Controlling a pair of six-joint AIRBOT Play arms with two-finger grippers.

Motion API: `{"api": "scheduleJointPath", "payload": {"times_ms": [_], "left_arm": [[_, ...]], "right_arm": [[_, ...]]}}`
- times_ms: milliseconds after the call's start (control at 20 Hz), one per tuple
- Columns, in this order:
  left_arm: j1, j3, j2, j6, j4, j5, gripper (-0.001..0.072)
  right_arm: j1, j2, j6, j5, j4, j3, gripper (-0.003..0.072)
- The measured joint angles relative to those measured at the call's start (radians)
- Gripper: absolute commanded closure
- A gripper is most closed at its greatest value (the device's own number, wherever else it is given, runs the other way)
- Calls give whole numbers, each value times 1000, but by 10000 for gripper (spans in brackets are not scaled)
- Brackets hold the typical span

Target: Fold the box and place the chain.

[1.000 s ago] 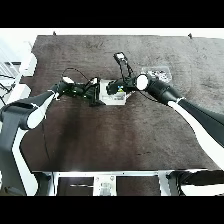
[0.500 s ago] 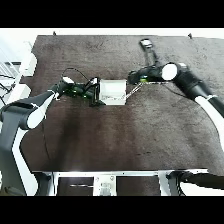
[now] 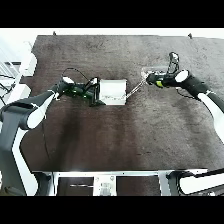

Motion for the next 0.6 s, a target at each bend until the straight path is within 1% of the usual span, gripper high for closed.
{"api": "scheduleJointPath", "payload": {"times_ms": [150, 300, 400, 450, 500, 550, 600], "left_arm": [[0, 0, 0, 0, 0, -2, 213], [0, 0, 0, 0, 0, -2, 213], [0, 0, 0, 0, 0, -2, 213], [0, 0, 0, 0, 0, -2, 213], [0, 0, 0, 0, 0, -2, 213], [0, 0, 0, 0, 0, -2, 213], [0, 0, 0, 0, 0, -2, 213]], "right_arm": [[21, -94, -11, -35, 69, 56, 191], [39, -177, -15, -50, 108, 130, 194], [45, -219, -14, -53, 117, 165, 310], [47, -233, -13, -60, 122, 176, 354], [48, -245, -13, -72, 124, 185, 440], [50, -253, -13, -78, 126, 190, 608], [52, -259, -12, -85, 128, 194, 674]]}}
